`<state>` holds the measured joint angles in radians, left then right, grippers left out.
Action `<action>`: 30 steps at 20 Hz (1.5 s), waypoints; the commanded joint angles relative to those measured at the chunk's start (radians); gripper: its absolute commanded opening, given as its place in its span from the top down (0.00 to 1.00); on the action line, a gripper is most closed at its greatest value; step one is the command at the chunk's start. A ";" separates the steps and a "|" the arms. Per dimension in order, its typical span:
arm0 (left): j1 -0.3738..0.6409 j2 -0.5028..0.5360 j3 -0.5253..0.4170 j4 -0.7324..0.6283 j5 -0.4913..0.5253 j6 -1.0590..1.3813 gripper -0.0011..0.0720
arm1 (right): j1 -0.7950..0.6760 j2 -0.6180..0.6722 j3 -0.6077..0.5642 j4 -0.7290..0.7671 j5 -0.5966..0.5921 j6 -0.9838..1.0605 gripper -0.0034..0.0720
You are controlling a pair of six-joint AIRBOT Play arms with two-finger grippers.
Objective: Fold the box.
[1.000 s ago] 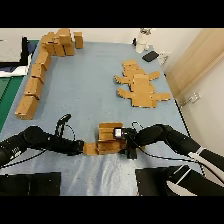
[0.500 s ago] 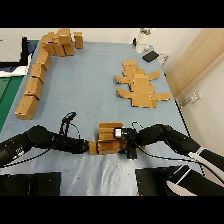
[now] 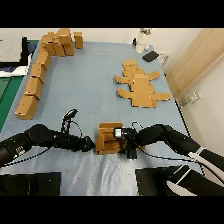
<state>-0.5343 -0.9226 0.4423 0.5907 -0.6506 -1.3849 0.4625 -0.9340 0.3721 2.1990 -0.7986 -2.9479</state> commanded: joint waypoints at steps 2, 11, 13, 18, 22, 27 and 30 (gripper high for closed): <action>-0.002 0.000 0.003 -0.031 0.013 -0.003 0.39 | 0.000 0.000 0.001 0.000 0.000 0.000 0.33; -0.002 -0.001 0.011 -0.030 0.035 0.031 0.38 | 0.000 0.000 0.001 0.000 0.000 0.000 0.33; -0.002 -0.011 0.027 -0.030 0.012 0.031 0.36 | 0.000 0.000 0.001 0.000 0.000 0.000 0.33; -0.034 -0.117 0.095 -0.021 -0.045 0.021 0.36 | 0.000 0.000 0.001 0.000 0.000 0.000 0.33; -0.119 -0.183 0.172 0.175 -0.021 -0.189 0.36 | 0.000 0.000 0.001 0.000 0.000 0.000 0.33; -0.192 -0.207 0.247 0.390 -0.013 -0.448 0.36 | 0.000 0.000 0.001 0.000 0.000 0.000 0.33; -0.240 -0.245 0.278 0.486 -0.028 -0.556 0.37 | 0.000 0.000 0.001 0.000 0.000 0.000 0.33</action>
<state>-0.7319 -1.1400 0.6865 0.9630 -0.6727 -1.8000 0.4625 -0.9340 0.3721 2.1990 -0.7986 -2.9479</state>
